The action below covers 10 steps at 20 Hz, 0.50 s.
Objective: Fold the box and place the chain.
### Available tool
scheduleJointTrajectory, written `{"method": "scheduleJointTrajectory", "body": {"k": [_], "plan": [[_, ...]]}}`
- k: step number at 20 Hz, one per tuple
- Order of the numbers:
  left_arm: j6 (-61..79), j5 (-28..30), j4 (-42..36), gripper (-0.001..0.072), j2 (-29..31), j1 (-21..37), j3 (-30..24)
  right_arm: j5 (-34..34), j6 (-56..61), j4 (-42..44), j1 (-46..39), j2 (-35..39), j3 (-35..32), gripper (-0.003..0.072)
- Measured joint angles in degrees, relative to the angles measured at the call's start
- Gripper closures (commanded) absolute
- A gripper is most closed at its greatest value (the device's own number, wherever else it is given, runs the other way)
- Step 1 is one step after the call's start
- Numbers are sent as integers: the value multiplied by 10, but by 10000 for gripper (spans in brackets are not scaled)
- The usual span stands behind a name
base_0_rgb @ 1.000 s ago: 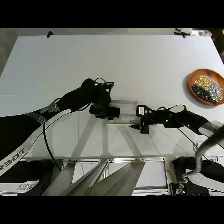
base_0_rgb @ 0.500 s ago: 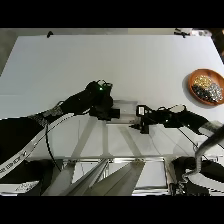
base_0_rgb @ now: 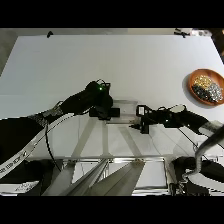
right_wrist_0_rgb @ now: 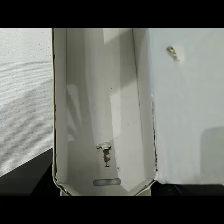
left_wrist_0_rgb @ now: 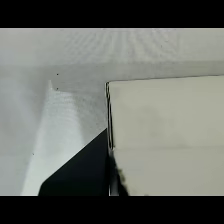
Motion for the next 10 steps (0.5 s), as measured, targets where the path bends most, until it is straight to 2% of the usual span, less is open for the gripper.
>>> {"method": "scheduleJointTrajectory", "body": {"k": [5,6,7,8,10], "plan": [[-24,-3,-4,656,0,0,0,0,0,0,0,0,0,344],[-26,-4,-5,557,0,0,0,0,0,0,0,0,0,344],[-29,-10,-9,425,0,0,0,0,1,0,0,0,0,344],[-29,-17,-14,355,0,0,0,0,1,0,0,0,0,344],[-30,-16,-15,362,0,0,0,0,1,0,0,0,0,344]]}}
